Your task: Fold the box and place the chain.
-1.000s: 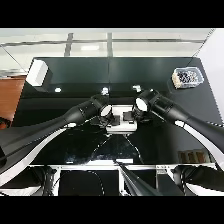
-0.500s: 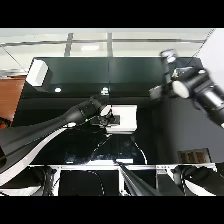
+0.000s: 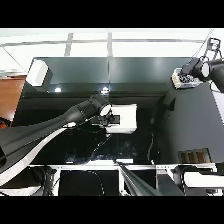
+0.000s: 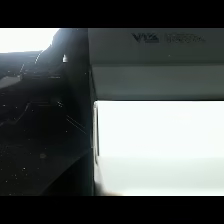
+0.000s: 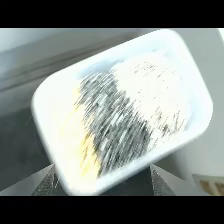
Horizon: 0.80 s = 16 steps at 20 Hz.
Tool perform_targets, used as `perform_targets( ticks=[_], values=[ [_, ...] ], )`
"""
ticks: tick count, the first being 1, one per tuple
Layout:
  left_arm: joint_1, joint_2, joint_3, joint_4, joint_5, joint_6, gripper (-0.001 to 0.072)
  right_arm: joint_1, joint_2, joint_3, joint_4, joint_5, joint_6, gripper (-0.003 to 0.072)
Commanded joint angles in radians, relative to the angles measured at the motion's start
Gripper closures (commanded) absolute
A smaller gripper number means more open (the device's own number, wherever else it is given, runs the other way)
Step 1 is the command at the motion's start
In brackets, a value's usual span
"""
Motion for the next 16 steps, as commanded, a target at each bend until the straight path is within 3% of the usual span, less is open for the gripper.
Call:
perform_targets(
  ticks=[1, 2, 3, 9, 10, 12, 13, 16],
  values=[
    [0.001, 0.000, 0.000, 0.000, 0.005, 0.001, 0.0679, -0.068, -0.215, 0.240, 0.076, 0.074, -0.026, -0.0034],
    [0.001, 0.000, 0.000, 0.000, 0.007, 0.001, 0.0679, -0.075, -0.263, 0.300, 0.121, 0.113, -0.034, -0.0017],
    [0.001, 0.000, 0.000, 0.000, 0.006, 0.001, 0.0678, -0.082, -0.304, 0.350, 0.169, 0.152, -0.043, 0.0094],
    [0.000, 0.000, 0.000, 0.000, 0.005, 0.001, 0.0679, -0.092, -0.380, 0.407, 0.217, 0.207, -0.056, 0.0096],
    [0.000, 0.000, 0.000, 0.000, 0.005, 0.001, 0.0679, -0.092, -0.383, 0.407, 0.217, 0.211, -0.056, 0.0144],
    [0.000, 0.000, 0.000, 0.000, 0.005, 0.001, 0.0679, -0.090, -0.386, 0.407, 0.217, 0.220, -0.056, 0.0145],
    [0.000, 0.000, 0.000, 0.000, 0.005, 0.001, 0.0679, -0.090, -0.389, 0.407, 0.217, 0.233, -0.056, 0.0203],
    [0.000, 0.000, 0.000, 0.000, 0.005, 0.001, 0.0679, -0.090, -0.395, 0.407, 0.217, 0.264, -0.057, 0.0215]
  ],
)
